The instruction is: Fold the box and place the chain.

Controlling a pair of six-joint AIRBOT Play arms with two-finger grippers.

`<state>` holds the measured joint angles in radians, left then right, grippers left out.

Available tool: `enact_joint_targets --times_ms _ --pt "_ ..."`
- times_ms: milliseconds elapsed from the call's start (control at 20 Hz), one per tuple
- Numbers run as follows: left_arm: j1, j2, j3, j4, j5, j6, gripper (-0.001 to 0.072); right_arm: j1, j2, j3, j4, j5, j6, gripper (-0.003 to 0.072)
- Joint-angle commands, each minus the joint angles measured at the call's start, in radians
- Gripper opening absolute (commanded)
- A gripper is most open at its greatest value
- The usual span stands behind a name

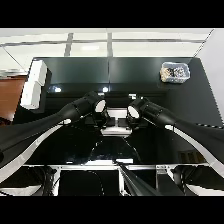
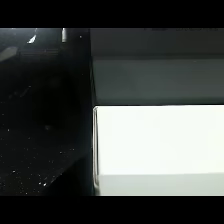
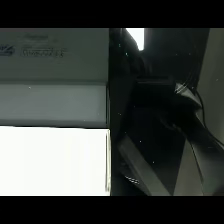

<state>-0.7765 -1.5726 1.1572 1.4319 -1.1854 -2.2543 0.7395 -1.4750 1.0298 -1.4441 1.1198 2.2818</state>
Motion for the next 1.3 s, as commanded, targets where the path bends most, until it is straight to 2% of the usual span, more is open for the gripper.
enact_joint_targets --times_ms 0,100,300,400,500,550,600,750,800,850,900,1000,1150,1250 --pt "0.0 0.001 0.0 0.0 0.0 0.001 0.0027 -0.008 0.011 0.002 0.003 0.002 -0.004 0.0018" --pt "0.0 0.001 0.0 0.0 0.0 0.001 0.0027 -0.016 0.038 0.015 0.004 0.021 -0.014 0.0403" --pt "0.0 0.001 0.0 0.0 0.0 0.001 0.0027 -0.038 0.151 0.136 -0.012 0.203 -0.172 0.0403" --pt "0.0 0.001 0.0 0.0 0.0 0.001 0.0027 -0.08 0.231 0.181 -0.153 0.275 -0.208 0.0403" --pt "0.0 0.001 0.0 0.0 0.0 0.001 0.0027 -0.152 0.281 0.182 -0.389 0.263 -0.224 0.0403" --pt "0.0 0.001 0.0 0.0 0.0 0.001 0.0026 -0.193 0.281 0.18 -0.515 0.238 -0.223 0.0403" --pt "0.0 0.001 0.0 0.0 0.0 0.001 0.0026 -0.253 0.278 0.165 -0.595 0.156 -0.222 0.0403" --pt "0.0 0.001 0.0 0.0 0.0 0.001 0.0026 -0.479 0.212 0.142 -0.538 -0.133 -0.181 0.0414" --pt "0.0 0.001 0.0 0.0 0.002 0.001 0.0026 -0.555 0.173 0.144 -0.464 -0.232 -0.183 0.061" --pt "0.0 0.001 0.0 0.0 0.002 0.001 0.0026 -0.623 0.126 0.16 -0.359 -0.311 -0.221 0.0717" --pt "0.0 0.001 0.0 0.0 0.003 0.002 0.0026 -0.681 0.07 0.197 -0.246 -0.351 -0.267 0.0716" --pt "0.0 0.001 0.0 0.0 0.003 0.002 0.0026 -0.774 -0.078 0.351 -0.122 -0.306 -0.282 0.0715" --pt "0.0 0.001 0.0 0.0 0.003 0.002 0.0026 -0.848 -0.323 0.689 -0.127 -0.085 -0.244 0.0715" --pt "0.0 0.001 0.0 0.0 0.003 0.002 0.0026 -0.871 -0.474 0.907 -0.144 0.013 -0.204 0.0714"
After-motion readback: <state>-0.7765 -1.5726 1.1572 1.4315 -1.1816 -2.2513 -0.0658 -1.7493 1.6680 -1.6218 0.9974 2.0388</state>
